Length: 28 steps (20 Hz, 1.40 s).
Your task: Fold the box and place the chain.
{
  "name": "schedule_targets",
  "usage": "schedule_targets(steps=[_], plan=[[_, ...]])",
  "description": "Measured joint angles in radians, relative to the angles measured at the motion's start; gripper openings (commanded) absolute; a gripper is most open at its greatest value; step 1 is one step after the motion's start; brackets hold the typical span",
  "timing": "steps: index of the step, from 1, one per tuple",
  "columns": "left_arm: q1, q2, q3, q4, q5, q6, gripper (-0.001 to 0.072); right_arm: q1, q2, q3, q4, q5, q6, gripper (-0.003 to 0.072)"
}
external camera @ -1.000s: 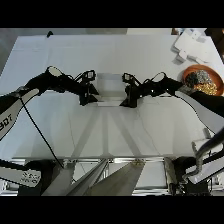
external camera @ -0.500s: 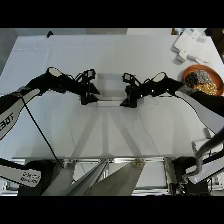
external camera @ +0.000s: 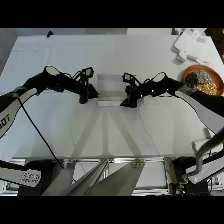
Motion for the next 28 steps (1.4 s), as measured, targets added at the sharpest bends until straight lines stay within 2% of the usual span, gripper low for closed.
schedule_targets(steps=[2,6,9,14,19,28], plan=[[0.037,0.051,0.000,0.003,-0.021,-0.027,0.0011,0.000,0.000,0.000,0.000,0.000,0.000,0.0556],[0.149,0.168,0.000,0.009,-0.085,-0.150,0.0011,0.000,0.000,0.000,0.000,0.000,0.000,0.0556],[0.246,0.219,-0.006,0.045,-0.103,-0.365,0.0011,0.000,0.000,0.000,0.000,0.000,0.000,0.0556],[0.342,0.216,-0.114,0.118,-0.021,-0.790,0.0010,0.000,0.000,0.000,0.000,0.000,0.000,0.0556],[0.300,0.145,-0.202,0.078,0.045,-0.927,0.0009,0.000,0.000,0.000,0.000,0.000,0.000,0.0556],[0.133,0.082,-0.224,0.043,0.128,-0.980,0.0009,0.000,0.000,0.000,0.000,0.000,0.000,0.0556]])
